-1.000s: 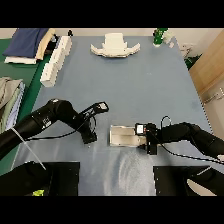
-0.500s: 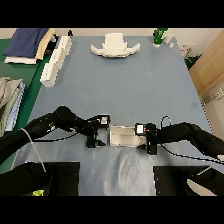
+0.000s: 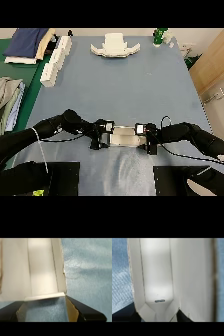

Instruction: Fold the box.

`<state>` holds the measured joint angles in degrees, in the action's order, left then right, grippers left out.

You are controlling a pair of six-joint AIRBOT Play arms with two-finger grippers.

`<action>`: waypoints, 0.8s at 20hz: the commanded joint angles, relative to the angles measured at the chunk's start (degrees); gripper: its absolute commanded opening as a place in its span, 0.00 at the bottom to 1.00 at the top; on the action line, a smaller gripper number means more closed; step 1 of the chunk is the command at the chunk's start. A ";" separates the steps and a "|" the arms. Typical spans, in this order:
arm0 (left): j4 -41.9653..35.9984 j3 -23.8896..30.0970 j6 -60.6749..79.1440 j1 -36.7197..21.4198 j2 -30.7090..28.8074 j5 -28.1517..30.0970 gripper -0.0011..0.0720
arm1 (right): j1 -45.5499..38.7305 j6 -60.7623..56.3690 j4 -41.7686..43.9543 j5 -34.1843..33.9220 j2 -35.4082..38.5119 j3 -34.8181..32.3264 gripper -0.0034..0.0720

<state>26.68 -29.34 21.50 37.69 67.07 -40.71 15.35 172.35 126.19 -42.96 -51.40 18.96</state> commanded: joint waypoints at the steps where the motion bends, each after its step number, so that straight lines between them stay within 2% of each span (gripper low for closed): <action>1: -1.62 0.00 -3.23 2.40 0.74 3.67 0.96 | 0.00 -0.02 0.00 0.00 0.02 0.02 0.67; 7: -2.23 -0.46 -8.59 3.76 2.95 7.80 0.95 | 0.00 -0.02 0.00 0.02 0.02 0.02 0.67; 16: -0.92 -0.46 -10.38 3.78 2.95 7.43 0.95 | 0.00 -0.02 0.00 0.02 0.02 0.02 0.67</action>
<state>25.43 -29.76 11.53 41.52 70.00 -33.47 15.35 172.31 126.19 -42.96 -51.40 18.96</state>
